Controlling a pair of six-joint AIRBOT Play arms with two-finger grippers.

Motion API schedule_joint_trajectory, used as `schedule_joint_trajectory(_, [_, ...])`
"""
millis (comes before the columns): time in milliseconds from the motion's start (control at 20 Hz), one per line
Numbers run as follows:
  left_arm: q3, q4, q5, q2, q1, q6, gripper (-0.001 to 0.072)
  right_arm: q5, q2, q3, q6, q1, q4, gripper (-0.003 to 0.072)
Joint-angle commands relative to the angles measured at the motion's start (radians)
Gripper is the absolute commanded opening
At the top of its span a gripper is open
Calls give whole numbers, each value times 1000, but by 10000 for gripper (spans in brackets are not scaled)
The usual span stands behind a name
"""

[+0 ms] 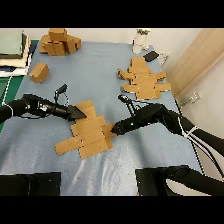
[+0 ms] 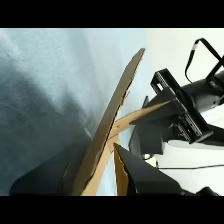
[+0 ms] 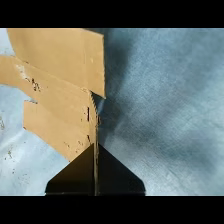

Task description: Fold the box.

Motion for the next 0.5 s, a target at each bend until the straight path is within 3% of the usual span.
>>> schedule_joint_trajectory(0, [1, -9, -49, -2, 0, 42, 345, 6, 1, 0, 10, 0, -17, 3])
schedule_joint_trajectory(50, [1, -9, -48, -2, 0, 48, 268, 6, 1, 0, 10, 0, -17, 3])
schedule_joint_trajectory(100, [1, -9, -48, -2, 0, 65, 73, 6, 1, 0, 10, 0, -17, 3])
schedule_joint_trajectory(200, [1, -8, -51, -2, -1, 106, 12, 6, 1, 0, 10, 0, -17, 3])
schedule_joint_trajectory(300, [2, -10, -57, -2, -2, 152, 11, 9, 1, 0, 9, 0, -18, 46])
schedule_joint_trajectory(350, [3, -10, -57, -2, -2, 178, 10, 21, 1, 0, 10, 0, -29, 263])
schedule_joint_trajectory(400, [8, -10, -58, -2, -5, 219, 9, 50, 1, 0, 13, 0, -50, 528])
schedule_joint_trajectory(450, [20, -11, -56, -2, -11, 248, 8, 89, 1, 2, 50, -5, -84, 586])
